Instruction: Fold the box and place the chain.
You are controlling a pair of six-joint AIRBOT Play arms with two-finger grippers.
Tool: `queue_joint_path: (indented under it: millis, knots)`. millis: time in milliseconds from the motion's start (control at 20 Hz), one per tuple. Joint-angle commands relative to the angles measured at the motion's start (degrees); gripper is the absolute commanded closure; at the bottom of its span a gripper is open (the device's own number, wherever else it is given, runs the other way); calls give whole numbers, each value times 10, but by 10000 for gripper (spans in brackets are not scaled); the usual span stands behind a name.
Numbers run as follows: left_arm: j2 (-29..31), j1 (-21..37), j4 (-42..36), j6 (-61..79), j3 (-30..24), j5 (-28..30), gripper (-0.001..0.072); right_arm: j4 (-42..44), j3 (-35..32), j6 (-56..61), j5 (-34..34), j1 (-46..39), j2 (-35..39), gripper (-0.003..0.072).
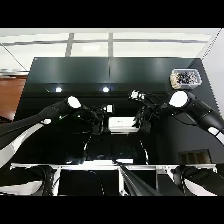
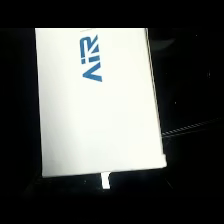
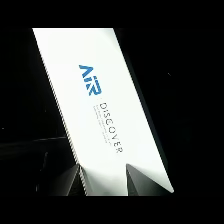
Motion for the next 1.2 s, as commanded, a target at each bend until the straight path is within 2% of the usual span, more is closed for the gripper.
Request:
queue_joint_path:
  millis: [0,100,250,300,350,400,500,600,700,800,1050,1150]
  knots:
    - [0,0,0,0,0,0,171,-10,0,10,2,0,0,339]
    - [0,0,0,0,0,0,171,-7,4,31,15,0,0,340]
    - [0,0,0,0,0,1,171,-7,40,162,86,-16,16,342]
    - [0,0,0,0,0,1,171,-6,50,216,118,-28,26,451]
    - [0,0,0,0,0,1,171,-6,51,266,141,-43,36,626]
    - [0,0,0,0,0,1,170,9,41,317,153,-57,40,670]
    - [0,0,0,0,0,1,171,153,-18,330,115,-71,39,670]
    - [0,0,0,0,0,1,171,314,-91,292,31,-71,38,670]
    - [0,0,0,0,0,1,171,389,-137,282,-50,-71,35,670]
    - [0,0,0,0,0,1,171,383,-155,303,-94,-71,31,670]
    - [0,0,0,0,0,4,171,189,-158,451,-114,-71,22,670]
    - [0,0,0,0,0,3,170,168,-158,457,-115,-71,22,671]
